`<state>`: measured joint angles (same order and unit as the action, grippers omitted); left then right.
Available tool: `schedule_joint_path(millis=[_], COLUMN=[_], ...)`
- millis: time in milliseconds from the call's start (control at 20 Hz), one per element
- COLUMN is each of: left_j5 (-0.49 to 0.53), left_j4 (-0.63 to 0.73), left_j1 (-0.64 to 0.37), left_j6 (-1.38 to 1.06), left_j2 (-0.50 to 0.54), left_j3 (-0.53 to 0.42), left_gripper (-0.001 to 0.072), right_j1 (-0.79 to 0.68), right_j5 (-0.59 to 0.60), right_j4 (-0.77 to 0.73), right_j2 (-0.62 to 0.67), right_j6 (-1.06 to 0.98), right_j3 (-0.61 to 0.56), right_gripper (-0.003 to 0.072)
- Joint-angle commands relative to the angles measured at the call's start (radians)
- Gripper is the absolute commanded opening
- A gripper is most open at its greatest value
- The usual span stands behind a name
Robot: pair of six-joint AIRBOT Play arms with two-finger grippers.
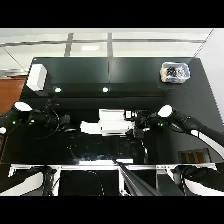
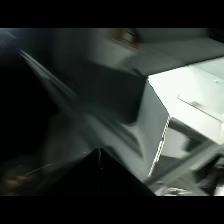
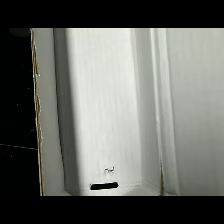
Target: Fold the box and place the chain.
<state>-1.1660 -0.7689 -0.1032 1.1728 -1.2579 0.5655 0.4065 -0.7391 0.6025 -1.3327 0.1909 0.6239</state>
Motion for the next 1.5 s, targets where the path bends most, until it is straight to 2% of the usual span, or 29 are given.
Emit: schedule_joint_path(millis=[0,150,250,450,600,650,700,750,800,850,1150,1250,1450], left_j5=[0.069,0.156,0.173,0.124,0.039,0.021,0.005,-0.001,-0.002,-0.003,0.035,0.045,0.057], left_j4=[0.127,0.166,0.182,0.183,0.187,0.187,0.187,0.188,0.187,0.188,0.185,0.161,0.021], left_j1=[0.061,0.194,0.249,0.248,0.234,0.234,0.236,0.237,0.240,0.246,0.353,0.391,0.467], left_j6=[-0.021,-0.021,-0.031,-0.111,-0.164,-0.164,-0.163,-0.163,-0.163,-0.162,-0.056,0.002,0.223], left_j2=[-0.069,-0.105,-0.117,-0.117,-0.118,-0.118,-0.118,-0.118,-0.118,-0.118,-0.118,-0.118,-0.118], left_j3=[-0.037,-0.023,-0.004,0.046,0.089,0.100,0.109,0.115,0.123,0.131,0.198,0.229,0.301], left_gripper=[0.0026,0.0026,0.0027,0.0027,0.0034,0.0115,0.0257,0.0358,0.0525,0.0616,0.0617,0.0480,0.0458], right_j1=[0.001,0.001,0.001,0.001,0.001,0.001,0.001,0.001,0.001,0.001,0.001,0.001,0.001], right_j5=[0.000,0.000,0.000,0.000,0.000,0.000,0.000,0.000,0.000,0.000,0.000,0.000,0.000], right_j4=[0.000,0.000,0.000,0.000,0.000,0.000,0.000,0.000,0.000,0.000,0.000,0.000,0.000], right_j2=[0.000,0.000,0.000,0.000,0.000,0.000,0.000,0.000,0.000,0.000,0.000,0.000,0.000], right_j6=[0.000,0.000,0.000,0.000,0.000,0.000,0.000,0.000,0.000,0.000,0.000,0.000,0.000], right_j3=[-0.001,-0.001,-0.001,-0.001,-0.001,-0.001,-0.001,-0.001,-0.001,-0.001,-0.001,-0.001,-0.001], right_gripper=[0.0229,0.0228,0.0228,0.0228,0.0228,0.0228,0.0228,0.0228,0.0228,0.0228,0.0228,0.0228,0.0228])
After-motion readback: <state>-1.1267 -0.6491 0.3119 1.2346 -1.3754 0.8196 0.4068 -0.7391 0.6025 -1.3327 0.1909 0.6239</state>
